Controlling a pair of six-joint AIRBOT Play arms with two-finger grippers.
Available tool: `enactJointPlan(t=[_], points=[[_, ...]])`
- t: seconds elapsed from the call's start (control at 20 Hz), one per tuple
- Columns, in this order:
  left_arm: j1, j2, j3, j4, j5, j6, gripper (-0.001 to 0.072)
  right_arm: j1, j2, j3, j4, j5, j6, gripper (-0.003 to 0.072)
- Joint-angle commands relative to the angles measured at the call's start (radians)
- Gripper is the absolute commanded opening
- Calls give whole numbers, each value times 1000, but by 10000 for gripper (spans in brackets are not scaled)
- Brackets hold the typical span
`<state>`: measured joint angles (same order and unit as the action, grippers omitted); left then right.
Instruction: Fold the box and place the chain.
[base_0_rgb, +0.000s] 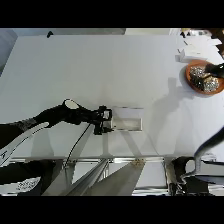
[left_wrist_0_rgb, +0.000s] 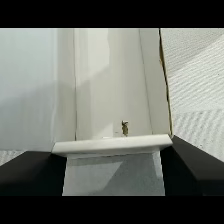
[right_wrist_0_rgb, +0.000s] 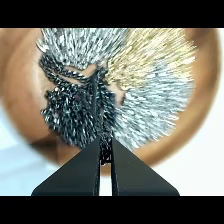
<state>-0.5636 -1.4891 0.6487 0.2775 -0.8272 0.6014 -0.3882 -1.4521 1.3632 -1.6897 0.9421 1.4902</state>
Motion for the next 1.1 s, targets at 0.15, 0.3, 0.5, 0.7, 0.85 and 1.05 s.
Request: enactJointPlan(t=[0.15, 0.3, 0.5, 0.7, 0.85, 1.05], points=[[1, 1, 0, 0, 0, 0, 140, 0, 418, 1, 176, 238, -130, 17], [1, 1, 0, 0, 0, 0, 140, 0, 593, 1, 397, 301, -150, 17], [1, 1, 0, 0, 0, 0, 140, 1, 760, 0, 553, 414, -164, 17], [1, 1, 0, 0, 0, 0, 140, 1, 887, 0, 718, 457, -164, 17], [1, 1, 0, 0, 0, 0, 140, 73, 954, 0, 831, 463, -164, 17], [1, 1, 0, 0, 0, 0, 140, 314, 965, 0, 815, 502, -164, 17]])
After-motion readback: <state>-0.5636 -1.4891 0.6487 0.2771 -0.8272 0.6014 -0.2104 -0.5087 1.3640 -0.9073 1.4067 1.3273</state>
